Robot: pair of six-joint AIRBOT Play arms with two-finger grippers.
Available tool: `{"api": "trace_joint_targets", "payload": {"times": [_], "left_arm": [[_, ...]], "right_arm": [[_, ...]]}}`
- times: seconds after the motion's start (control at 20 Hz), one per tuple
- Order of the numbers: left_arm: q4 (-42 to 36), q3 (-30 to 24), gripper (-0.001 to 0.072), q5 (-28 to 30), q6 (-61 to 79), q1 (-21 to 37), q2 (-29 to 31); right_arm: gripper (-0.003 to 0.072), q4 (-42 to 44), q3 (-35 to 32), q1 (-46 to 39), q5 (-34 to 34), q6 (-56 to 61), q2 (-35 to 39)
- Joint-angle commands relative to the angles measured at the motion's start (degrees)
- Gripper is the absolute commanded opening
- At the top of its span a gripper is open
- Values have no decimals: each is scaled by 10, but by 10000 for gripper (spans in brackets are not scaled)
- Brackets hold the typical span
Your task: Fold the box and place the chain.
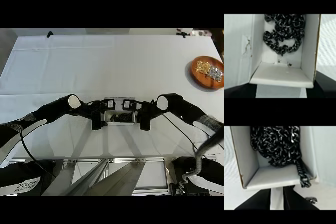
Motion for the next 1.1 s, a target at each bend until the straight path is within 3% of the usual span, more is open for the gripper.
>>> {"api": "trace_joint_targets", "payload": {"times": [0.0, 0.55, 0.65, 1.05], "left_arm": [[0, 0, 135, 0, 0, 0, 0], [0, 0, 135, 0, 0, 0, 0], [0, 0, 135, 0, 0, 0, 0], [0, 0, 135, 0, 0, 0, 0]], "right_arm": [[156, -19, 0, -10, -7, 7, 19], [161, -27, 0, -26, -29, 7, -7], [201, -21, 0, -26, -30, 7, -8], [186, -13, 0, -26, -22, 7, -22]]}}
